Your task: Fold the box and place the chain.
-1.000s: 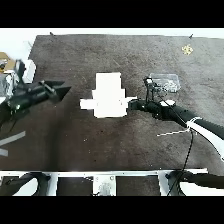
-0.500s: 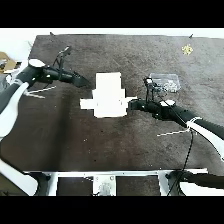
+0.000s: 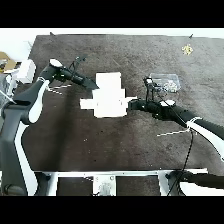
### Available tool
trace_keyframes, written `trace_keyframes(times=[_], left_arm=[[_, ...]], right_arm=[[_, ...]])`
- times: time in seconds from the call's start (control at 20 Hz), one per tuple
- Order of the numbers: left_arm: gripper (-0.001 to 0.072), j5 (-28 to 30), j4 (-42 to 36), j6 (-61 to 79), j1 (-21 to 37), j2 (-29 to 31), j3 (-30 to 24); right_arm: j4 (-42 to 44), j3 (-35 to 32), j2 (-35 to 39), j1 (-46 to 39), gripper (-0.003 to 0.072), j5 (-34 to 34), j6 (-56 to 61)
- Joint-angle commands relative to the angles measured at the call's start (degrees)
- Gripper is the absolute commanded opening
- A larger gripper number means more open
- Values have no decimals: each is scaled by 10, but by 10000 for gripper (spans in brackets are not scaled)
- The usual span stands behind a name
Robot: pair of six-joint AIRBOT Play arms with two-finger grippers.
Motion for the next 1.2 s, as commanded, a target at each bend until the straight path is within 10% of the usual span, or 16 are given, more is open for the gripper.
trace_keyframes(times=[0.0,0.45,0.6,0.7,0.75,0.85,1.15], left_arm=[[526,-30,-23,-7,-17,-32,18],[344,-45,-12,-3,-19,-36,18],[12,-56,-1,11,-19,-36,18],[11,-63,-1,19,-19,-35,18],[11,-65,-1,30,-19,-35,18],[11,-64,-7,66,-19,-35,18],[11,-34,-22,212,-19,-31,18]], right_arm=[[0,0,0,0,2,0,0],[0,0,0,0,2,0,0],[0,0,0,0,3,0,0],[1,0,0,0,3,0,0],[0,0,0,0,91,2,0],[-2,0,7,0,576,5,-5],[-26,0,93,-66,559,7,-31]])
